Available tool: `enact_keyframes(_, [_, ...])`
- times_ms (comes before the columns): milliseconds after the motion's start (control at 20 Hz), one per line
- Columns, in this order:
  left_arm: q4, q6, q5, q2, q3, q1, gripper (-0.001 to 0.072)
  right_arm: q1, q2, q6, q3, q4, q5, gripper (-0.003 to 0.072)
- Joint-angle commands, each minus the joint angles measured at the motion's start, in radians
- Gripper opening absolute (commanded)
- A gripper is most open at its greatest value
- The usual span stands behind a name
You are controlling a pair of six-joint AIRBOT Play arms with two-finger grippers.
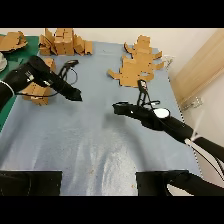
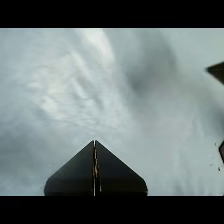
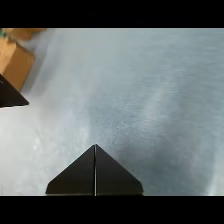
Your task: Fold the box.
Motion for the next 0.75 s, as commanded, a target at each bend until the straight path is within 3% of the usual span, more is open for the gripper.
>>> enact_keyframes(0, [-0.005, -0.026, 0.115, 0.009, -0.043, -0.123, 0.0010, 0.000, -0.130, 0.214, 0.160, -0.409, 0.137, 0.0001])
enact_keyframes(150, [-0.005, -0.051, 0.146, 0.008, -0.043, -0.151, 0.0011, 0.000, -0.130, 0.214, 0.173, -0.400, 0.140, 0.0002])
enact_keyframes(350, [-0.005, -0.050, 0.080, 0.009, -0.043, -0.151, 0.0012, -0.001, -0.130, 0.213, 0.173, -0.406, 0.154, 0.0002])
enact_keyframes(700, [-0.005, -0.050, 0.084, 0.009, -0.043, -0.152, 0.0012, -0.001, -0.130, 0.213, 0.173, -0.406, 0.154, 0.0002])
